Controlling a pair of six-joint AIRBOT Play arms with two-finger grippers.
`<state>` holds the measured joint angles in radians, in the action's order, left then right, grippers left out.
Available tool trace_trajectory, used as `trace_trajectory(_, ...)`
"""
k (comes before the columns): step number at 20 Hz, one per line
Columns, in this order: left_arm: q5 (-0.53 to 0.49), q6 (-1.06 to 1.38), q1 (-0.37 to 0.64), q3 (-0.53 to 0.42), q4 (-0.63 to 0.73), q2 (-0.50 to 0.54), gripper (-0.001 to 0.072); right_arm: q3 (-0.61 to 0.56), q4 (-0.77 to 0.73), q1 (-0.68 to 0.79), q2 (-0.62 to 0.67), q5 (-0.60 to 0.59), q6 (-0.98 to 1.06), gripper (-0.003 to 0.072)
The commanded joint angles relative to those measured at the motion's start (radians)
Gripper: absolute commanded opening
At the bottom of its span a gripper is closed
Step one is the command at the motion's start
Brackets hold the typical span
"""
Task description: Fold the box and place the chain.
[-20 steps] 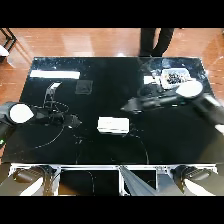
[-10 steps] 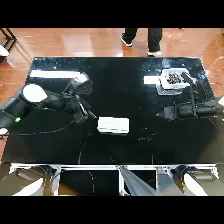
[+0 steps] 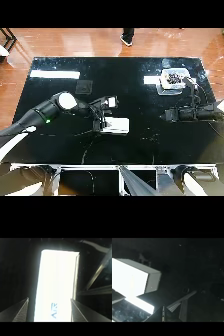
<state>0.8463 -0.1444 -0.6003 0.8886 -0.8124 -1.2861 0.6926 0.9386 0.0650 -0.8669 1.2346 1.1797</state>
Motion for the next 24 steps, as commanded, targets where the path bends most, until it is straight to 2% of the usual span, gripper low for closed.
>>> trace_trajectory(1, -0.014, 0.085, -0.030, 0.001, 0.010, -0.028, 0.0636, -0.002, 0.003, 0.001, 0.001, -0.008, -0.001, 0.0023)
trace_trajectory(24, -0.023, -0.010, -0.026, -0.001, 0.010, -0.056, 0.0636, -0.002, 0.005, 0.001, 0.001, -0.032, -0.002, 0.0023)
